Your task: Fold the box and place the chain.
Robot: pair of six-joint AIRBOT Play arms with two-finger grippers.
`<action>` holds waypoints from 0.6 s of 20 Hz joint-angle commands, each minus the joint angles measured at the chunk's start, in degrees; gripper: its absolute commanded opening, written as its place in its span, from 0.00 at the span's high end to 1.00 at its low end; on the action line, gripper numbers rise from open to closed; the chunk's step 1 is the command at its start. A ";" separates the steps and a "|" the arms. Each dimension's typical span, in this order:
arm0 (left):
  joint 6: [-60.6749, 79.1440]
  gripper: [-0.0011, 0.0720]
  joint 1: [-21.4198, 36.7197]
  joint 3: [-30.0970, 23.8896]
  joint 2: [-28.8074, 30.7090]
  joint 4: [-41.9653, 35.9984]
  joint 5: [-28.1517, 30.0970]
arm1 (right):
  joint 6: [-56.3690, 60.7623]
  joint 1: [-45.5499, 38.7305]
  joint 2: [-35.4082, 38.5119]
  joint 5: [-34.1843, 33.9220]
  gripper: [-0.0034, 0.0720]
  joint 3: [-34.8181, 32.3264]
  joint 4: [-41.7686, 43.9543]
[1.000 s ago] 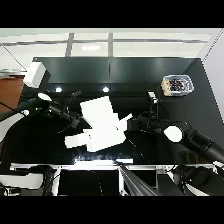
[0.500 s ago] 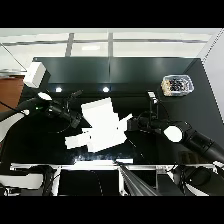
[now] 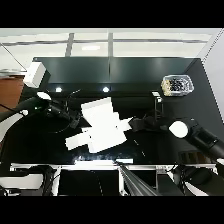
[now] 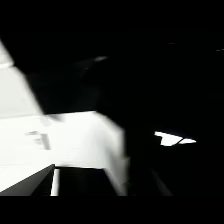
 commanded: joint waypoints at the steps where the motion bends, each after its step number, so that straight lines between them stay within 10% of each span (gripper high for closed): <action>1: 7.63 0.95 -3.10 0.07 5.07 1.18 4.02 | -6.16 -8.22 2.16 10.82 0.01 2.99 -11.26; 8: 22.40 0.95 -13.53 -4.66 16.20 1.09 17.53 | -15.91 -13.07 3.30 11.23 0.01 5.95 -32.52; 12: 26.25 0.95 -18.10 -8.92 16.04 -1.11 25.38 | -15.10 -13.05 3.28 4.61 0.01 5.95 -29.49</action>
